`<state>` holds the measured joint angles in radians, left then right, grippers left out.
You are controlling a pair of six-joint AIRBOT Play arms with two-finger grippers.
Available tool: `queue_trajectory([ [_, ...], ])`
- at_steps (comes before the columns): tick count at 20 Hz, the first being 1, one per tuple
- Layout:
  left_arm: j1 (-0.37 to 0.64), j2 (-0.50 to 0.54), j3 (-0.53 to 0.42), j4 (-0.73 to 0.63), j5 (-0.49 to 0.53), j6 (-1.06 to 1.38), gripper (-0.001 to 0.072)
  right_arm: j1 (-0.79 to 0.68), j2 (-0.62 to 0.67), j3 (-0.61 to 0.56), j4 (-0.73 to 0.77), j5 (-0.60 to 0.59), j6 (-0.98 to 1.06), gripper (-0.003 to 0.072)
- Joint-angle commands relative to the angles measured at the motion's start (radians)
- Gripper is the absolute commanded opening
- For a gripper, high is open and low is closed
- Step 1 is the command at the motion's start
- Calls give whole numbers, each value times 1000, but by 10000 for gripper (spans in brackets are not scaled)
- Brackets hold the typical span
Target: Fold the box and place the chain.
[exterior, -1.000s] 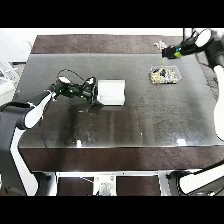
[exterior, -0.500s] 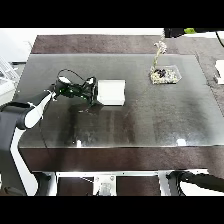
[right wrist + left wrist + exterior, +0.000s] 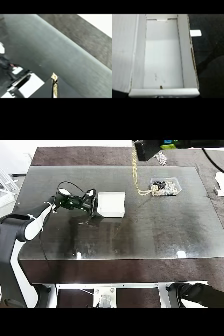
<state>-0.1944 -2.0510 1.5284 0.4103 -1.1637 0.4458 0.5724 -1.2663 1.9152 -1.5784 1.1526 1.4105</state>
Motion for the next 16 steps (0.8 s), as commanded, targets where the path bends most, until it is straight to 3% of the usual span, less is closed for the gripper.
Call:
queue_trajectory([
  [1,0,0,1,0,0,0,485,69,2,-11,-4,1,3,7],
  [8,0,0,1,0,0,0,485,101,2,-108,37,-11,29,7],
  [16,0,0,1,0,-1,0,485,92,-43,-325,52,-214,100,6],
])
